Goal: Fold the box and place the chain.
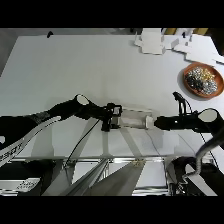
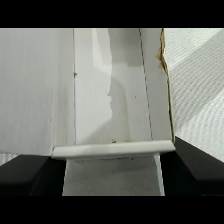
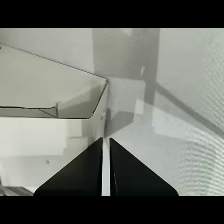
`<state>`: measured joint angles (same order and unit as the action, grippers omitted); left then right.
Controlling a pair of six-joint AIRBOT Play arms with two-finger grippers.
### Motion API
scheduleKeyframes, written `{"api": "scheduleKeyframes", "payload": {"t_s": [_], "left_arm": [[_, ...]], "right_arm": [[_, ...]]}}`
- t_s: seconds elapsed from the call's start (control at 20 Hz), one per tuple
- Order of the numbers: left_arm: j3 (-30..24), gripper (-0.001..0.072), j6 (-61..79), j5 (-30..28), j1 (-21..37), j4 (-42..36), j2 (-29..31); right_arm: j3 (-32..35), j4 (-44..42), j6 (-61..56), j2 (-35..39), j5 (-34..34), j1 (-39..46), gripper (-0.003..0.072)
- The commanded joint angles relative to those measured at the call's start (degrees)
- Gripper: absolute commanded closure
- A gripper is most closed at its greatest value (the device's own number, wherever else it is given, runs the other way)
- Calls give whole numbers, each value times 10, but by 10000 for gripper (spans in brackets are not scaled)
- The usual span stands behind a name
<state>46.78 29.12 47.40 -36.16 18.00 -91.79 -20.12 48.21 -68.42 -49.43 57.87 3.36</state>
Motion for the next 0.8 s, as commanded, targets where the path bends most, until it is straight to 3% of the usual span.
{"api": "scheduleKeyframes", "payload": {"t_s": [0.0, 0.05, 0.4, 0.5, 0.75], "left_arm": [[0, 573, 0, 0, 0, 0, 0], [0, 573, 0, 0, 0, 0, 0], [0, 573, 0, 0, 0, 0, 0], [0, 573, 0, 0, 0, 0, 0], [0, 573, 0, 0, 0, 0, 0]], "right_arm": [[0, -3, -4, 38, 15, -1, 538], [0, -4, -7, 45, 23, -1, 487], [0, -33, -7, 54, 32, -1, 473], [0, -34, -7, 54, 32, -1, 400], [0, -26, -7, 54, 8, -6, 341]]}}
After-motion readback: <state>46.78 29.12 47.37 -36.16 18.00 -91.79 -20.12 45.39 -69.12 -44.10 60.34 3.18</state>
